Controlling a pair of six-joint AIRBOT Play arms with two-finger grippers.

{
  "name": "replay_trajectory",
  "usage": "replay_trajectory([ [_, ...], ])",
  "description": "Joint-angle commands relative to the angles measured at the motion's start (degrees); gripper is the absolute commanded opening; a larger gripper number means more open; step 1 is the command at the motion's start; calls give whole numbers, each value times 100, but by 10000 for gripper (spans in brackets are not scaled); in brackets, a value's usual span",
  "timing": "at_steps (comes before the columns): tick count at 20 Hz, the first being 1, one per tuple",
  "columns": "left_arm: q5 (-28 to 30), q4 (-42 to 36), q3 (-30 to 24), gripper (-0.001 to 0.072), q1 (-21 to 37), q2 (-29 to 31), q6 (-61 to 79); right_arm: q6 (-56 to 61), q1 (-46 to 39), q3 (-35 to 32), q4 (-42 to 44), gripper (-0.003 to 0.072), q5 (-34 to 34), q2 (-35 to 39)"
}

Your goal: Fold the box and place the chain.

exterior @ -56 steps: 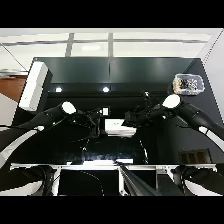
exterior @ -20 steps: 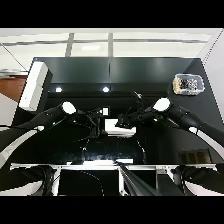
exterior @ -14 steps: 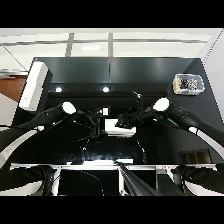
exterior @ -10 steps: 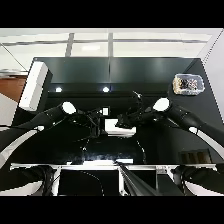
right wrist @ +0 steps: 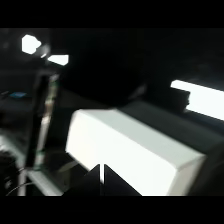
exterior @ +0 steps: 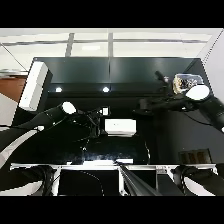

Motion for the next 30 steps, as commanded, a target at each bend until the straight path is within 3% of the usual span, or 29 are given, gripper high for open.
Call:
replay_trajectory([
  [1, 4, 4, -2, 371, 2, -2, 2, 170, -697, 9, -1276, 39, -278, 142],
  [3, 37, 0, -2, 372, 2, -2, -7, 422, -758, 9, -1895, 39, -610, 142],
  [5, 129, 13, -2, 379, 11, 0, -20, 422, -758, 9, -1934, 39, -800, 142],
  [6, 170, 13, -2, 456, 35, 0, -20, 422, -758, 9, -1878, 39, -820, 142],
  [7, 236, 52, -2, 620, 44, 24, -28, 422, -758, 9, -1878, 39, -809, 142],
  [8, 232, 76, -2, 717, 63, 72, -28, 422, -758, 9, -1880, 39, -761, 142],
  [14, -402, 817, -2, 718, 74, 1082, -533, 420, -758, 9, -1882, 38, -599, 144],
  [18, -492, 710, 92, 718, 72, 1613, -901, 420, -758, 9, -1882, 38, -667, 142],
  [25, -431, 568, 1329, 716, -461, 463, -1119, 420, -758, 9, -1880, 38, -815, 142],
  [30, -343, 557, 1495, 716, -914, 28, -1139, 420, -758, 9, -1882, 38, -815, 142],
])
